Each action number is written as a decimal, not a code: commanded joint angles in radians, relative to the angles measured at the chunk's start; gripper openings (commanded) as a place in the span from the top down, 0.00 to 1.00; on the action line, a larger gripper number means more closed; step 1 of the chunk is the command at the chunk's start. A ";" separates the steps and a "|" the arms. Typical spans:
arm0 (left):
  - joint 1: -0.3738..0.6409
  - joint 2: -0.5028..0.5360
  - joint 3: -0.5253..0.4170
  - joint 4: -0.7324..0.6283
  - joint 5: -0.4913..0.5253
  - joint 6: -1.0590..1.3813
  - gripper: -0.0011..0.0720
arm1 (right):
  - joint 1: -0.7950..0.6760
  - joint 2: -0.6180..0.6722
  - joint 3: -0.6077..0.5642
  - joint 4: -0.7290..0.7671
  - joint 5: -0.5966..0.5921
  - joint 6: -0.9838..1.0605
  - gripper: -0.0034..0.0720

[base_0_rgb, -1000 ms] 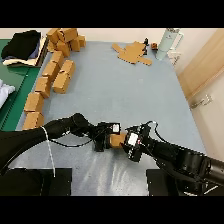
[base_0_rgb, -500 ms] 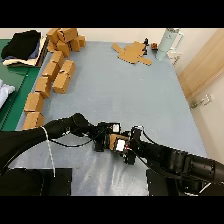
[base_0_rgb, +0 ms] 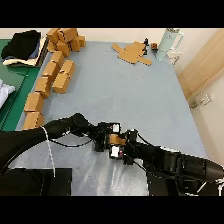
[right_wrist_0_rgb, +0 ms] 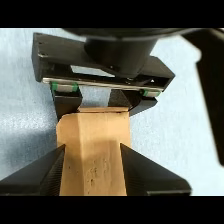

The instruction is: Fold the box.

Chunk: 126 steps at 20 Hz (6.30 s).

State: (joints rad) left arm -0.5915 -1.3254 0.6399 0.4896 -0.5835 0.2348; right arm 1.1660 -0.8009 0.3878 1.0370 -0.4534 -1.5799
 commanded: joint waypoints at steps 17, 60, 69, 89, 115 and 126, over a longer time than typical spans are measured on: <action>0.001 0.000 0.001 0.000 0.000 0.000 0.56 | 0.008 -0.019 0.016 -0.064 -0.011 -0.003 0.60; 0.001 0.000 0.001 0.000 0.000 0.000 0.56 | 0.008 0.054 0.021 0.104 -0.063 -0.074 0.74; 0.001 0.000 0.001 0.000 0.000 0.000 0.56 | 0.007 0.072 0.020 0.104 -0.086 -0.078 0.94; 0.001 0.000 0.001 0.000 0.000 0.000 0.56 | 0.007 0.089 0.085 0.101 -0.211 -0.025 0.94; 0.027 0.209 0.001 0.112 0.010 -0.277 0.56 | -0.543 0.071 0.118 0.267 -0.414 0.988 0.94; 0.680 0.290 0.001 0.744 -0.091 -1.410 0.56 | -0.544 0.071 0.118 0.065 -0.395 0.988 0.94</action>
State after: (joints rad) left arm -0.1009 -1.0409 0.6399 1.1286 -0.6785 -0.8860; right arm 0.6228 -0.7296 0.5045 1.1461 -0.8612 -0.5926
